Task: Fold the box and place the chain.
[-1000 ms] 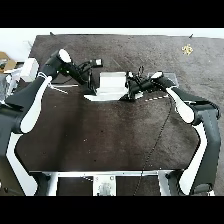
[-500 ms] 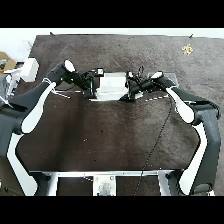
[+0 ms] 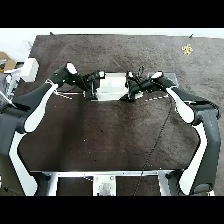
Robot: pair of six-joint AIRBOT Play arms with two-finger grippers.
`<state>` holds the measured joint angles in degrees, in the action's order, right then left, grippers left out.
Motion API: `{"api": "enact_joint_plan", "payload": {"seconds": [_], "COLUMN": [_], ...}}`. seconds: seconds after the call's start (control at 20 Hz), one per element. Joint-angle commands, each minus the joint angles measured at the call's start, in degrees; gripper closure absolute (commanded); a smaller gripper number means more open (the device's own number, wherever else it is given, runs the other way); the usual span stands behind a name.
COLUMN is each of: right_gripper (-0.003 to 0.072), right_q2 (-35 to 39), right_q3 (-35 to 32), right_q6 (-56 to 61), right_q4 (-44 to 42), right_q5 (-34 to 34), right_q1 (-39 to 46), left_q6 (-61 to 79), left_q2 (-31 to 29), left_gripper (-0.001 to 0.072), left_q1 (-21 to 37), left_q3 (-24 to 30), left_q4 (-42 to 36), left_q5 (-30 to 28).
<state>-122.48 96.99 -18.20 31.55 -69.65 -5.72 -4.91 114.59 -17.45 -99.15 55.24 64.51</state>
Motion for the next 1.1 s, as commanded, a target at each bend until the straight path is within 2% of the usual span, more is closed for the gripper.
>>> {"api": "enact_joint_plan", "payload": {"seconds": [0.0, 0.25, 0.4, 0.45, 0.55, 0.7, 0.8, 1.05], "right_gripper": [0.021, 0.021, 0.021, 0.021, 0.021, 0.021, 0.021, 0.021], "right_q2": [-0.02, -0.02, -0.02, -0.02, -0.02, -0.02, -0.02, -0.02], "right_q3": [-0.02, -0.02, -0.02, -0.02, -0.02, -0.02, -0.02, -0.02], "right_q6": [0.0, 0.0, 0.0, 0.0, 0.0, 0.0, 0.0, 0.0], "right_q4": [-0.02, -0.02, -0.02, -0.02, -0.02, -0.02, -0.02, -0.02], "right_q5": [-0.02, 0.0, -0.02, 0.0, -0.02, -0.02, -0.02, -0.02], "right_q1": [-0.02, -0.02, -0.02, -0.02, -0.02, -0.02, -0.02, -0.02], "left_q6": [0.79, 0.96, 0.92, 0.92, 0.85, 0.83, 0.79, 2.54], "left_q2": [0.37, 0.37, 0.39, 0.37, 0.37, 0.37, 0.39, 0.92], "left_gripper": [0.0007, 0.0008, 0.0104, 0.0248, 0.0451, 0.0557, 0.0557, 0.0557], "left_q1": [0.0, 0.0, 0.0, 0.0, 0.0, 0.0, 0.0, 0.0], "left_q3": [-0.02, -0.02, 0.0, -0.02, -0.02, -0.02, 0.0, 0.0], "left_q4": [-0.17, -1.2, -1.66, -1.64, -1.66, -1.68, -2.34, -9.77], "left_q5": [-1.16, -2.12, -2.49, -2.51, -2.47, -2.34, -1.88, -1.09]}}
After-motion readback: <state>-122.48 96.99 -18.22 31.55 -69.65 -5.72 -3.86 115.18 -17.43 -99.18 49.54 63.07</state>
